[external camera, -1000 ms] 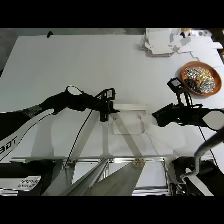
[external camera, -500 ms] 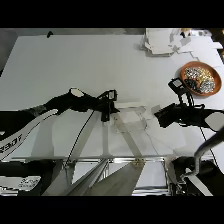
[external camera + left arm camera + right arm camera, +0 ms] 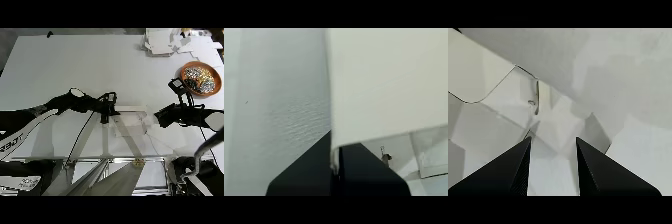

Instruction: Fold the box and place the chain.

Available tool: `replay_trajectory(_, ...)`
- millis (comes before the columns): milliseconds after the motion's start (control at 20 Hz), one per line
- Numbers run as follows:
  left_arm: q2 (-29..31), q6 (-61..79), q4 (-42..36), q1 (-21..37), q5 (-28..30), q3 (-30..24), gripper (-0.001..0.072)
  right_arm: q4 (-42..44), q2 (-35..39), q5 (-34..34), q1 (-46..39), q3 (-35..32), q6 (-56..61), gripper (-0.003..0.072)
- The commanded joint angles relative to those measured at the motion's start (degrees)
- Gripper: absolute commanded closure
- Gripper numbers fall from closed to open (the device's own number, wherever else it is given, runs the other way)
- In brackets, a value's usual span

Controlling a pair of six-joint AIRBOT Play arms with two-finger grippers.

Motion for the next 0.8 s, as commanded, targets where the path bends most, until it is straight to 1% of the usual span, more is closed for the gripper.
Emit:
replay_trajectory(0, -0.5, 0.4, 0.8, 0.0, -2.7, 0.4, 0.0707, 0.0, 0.0, 0.0, 0.0, 0.0, 0.0, 0.0369)
replay_trajectory(300, -0.4, 0.5, 1.5, -0.1, 2.2, 0.6, 0.0706, 0.0, 0.0, 0.1, 0.0, 0.0, 0.0, 0.0369)
replay_trajectory(450, -0.5, 0.2, 6.9, -1.5, 4.7, 1.1, 0.0706, 0.0, 0.0, 0.1, 0.0, 0.0, 0.0, 0.0369)
replay_trajectory(500, -0.5, 0.2, 7.3, -2.1, 5.4, 1.1, 0.0706, 0.0, 0.0, 0.0, 0.0, 0.0, 0.0, 0.0369)
replay_trajectory(750, -0.5, 2.0, 7.0, -2.9, 6.3, 1.2, 0.0705, 0.0, 0.0, 0.1, 0.0, 0.0, 0.0, 0.0369)
